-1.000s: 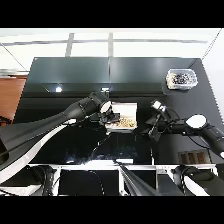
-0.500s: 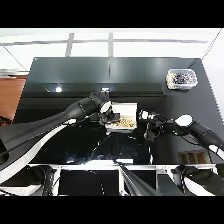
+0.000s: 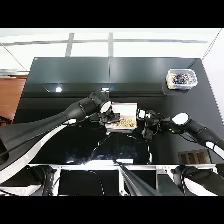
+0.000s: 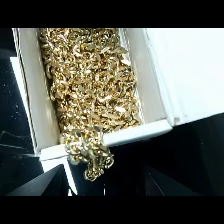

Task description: Fold the box and place the chain.

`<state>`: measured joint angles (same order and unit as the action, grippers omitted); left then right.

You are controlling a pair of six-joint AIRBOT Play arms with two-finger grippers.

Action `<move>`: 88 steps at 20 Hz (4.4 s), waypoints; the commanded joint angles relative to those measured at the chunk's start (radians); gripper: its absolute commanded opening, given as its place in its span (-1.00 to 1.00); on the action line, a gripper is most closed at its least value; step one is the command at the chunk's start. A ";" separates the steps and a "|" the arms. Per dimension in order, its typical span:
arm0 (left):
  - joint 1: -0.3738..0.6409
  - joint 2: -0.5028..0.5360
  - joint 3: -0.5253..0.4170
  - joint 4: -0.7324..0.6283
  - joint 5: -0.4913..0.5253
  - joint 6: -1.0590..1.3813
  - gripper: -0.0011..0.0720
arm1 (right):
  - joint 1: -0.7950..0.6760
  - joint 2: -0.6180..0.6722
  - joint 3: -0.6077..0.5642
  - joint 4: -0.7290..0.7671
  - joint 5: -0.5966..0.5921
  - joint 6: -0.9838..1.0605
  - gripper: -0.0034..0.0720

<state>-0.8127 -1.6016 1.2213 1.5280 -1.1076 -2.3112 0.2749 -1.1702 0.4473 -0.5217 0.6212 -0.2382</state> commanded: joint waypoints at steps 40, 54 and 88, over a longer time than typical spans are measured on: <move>0.000 0.000 0.000 0.000 -0.004 0.000 -0.88 | -0.019 0.296 0.154 -0.047 0.169 0.879 0.10; 0.023 0.038 0.003 0.006 -0.030 -0.001 0.05 | -0.429 0.426 0.161 -0.194 0.606 0.909 0.08; 0.422 0.182 -0.428 -0.911 0.182 2.532 1.00 | -0.428 0.426 0.161 -0.187 0.478 0.917 0.08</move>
<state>-0.3729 -1.3399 0.7460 0.6273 -0.9081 0.1631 -0.1532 -0.7456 0.6075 -0.7078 1.0977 0.6781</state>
